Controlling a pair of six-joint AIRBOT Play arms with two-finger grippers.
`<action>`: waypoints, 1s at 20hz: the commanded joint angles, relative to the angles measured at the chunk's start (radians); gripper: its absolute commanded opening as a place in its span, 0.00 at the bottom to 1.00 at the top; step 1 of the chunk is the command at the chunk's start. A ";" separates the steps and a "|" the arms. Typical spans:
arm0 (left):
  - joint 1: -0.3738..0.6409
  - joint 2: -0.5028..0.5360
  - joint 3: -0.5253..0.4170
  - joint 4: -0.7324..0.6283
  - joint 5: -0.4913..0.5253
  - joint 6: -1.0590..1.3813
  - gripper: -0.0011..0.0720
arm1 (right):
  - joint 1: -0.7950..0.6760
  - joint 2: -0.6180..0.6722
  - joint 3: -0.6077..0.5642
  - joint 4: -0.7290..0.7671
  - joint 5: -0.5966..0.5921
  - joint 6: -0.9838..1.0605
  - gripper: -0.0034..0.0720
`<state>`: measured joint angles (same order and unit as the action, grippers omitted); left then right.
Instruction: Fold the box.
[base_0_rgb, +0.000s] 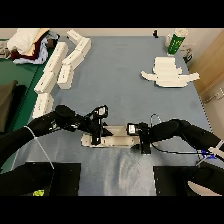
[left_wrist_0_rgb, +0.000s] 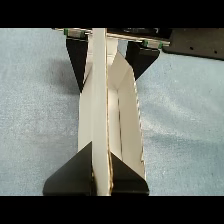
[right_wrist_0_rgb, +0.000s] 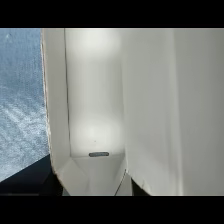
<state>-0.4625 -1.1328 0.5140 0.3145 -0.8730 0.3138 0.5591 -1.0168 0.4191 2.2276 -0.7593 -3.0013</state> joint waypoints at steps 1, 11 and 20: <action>0.001 -0.001 0.001 0.000 0.001 0.000 0.03 | 0.000 0.001 -0.001 -0.006 0.003 0.000 0.63; 0.001 -0.001 0.001 0.000 0.001 0.000 0.03 | 0.002 0.001 -0.001 -0.006 0.017 0.000 0.63; 0.001 -0.001 0.001 -0.026 0.000 0.000 0.03 | 0.002 0.001 -0.001 -0.006 0.017 0.000 0.63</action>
<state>-0.4625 -1.1328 0.5144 0.3035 -0.8722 0.3138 0.5598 -1.0161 0.4179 2.2208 -0.7437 -3.0013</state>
